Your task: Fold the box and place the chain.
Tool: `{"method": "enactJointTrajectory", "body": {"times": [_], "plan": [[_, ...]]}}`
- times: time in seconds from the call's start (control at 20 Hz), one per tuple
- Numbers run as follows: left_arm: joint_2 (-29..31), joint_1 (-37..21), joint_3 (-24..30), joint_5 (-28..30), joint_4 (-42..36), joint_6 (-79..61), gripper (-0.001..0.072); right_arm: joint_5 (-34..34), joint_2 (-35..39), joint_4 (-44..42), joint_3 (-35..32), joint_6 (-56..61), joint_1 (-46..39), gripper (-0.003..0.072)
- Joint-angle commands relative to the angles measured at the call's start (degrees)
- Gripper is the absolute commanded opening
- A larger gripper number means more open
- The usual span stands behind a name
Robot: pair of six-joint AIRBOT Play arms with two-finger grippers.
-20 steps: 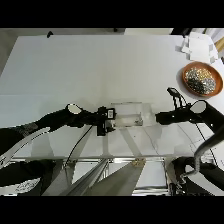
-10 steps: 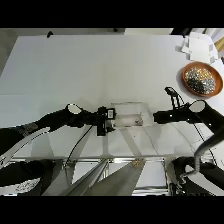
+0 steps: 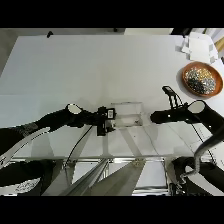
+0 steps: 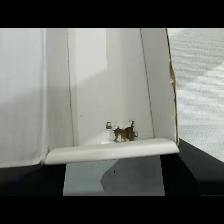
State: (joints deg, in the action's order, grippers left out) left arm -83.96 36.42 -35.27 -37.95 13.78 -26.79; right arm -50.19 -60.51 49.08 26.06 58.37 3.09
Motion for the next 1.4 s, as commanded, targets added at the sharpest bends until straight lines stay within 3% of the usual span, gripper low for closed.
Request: {"method": "enactJointTrajectory", "body": {"times": [0.0, 0.3, 0.45, 0.85, 0.9, 1.0, 1.35], "plan": [[0.00, -0.02, -0.04, 0.00, 0.02, 0.00, 0.0069, -0.07, 4.13, -3.30, -0.02, -0.37, 0.13, 0.0207], [0.00, -0.02, -0.04, 0.00, 0.02, 0.00, 0.0069, -0.28, 5.51, -4.31, -0.02, 0.07, 4.22, 0.0208], [0.00, -0.02, -0.04, 0.00, 0.02, 0.00, 0.0069, 0.04, 5.51, -4.33, 0.00, 1.27, 5.73, 0.0318], [0.00, -0.02, -0.04, 0.00, 0.02, 0.00, 0.0069, 0.09, 5.51, -4.26, 0.00, 2.08, 6.97, 0.0344], [0.00, -0.02, -0.04, 0.00, 0.02, 0.00, 0.0069, 0.39, 5.51, -4.02, 0.00, 3.48, 6.97, 0.0396], [0.00, -0.02, -0.04, 0.00, 0.02, 0.00, 0.0069, 0.94, 5.51, -3.58, 0.02, 4.76, 7.28, 0.0411], [0.00, -0.02, -0.04, 0.00, 0.02, 0.00, 0.0069, 3.15, 4.52, 10.67, 5.66, 22.51, 17.64, 0.0411]]}}
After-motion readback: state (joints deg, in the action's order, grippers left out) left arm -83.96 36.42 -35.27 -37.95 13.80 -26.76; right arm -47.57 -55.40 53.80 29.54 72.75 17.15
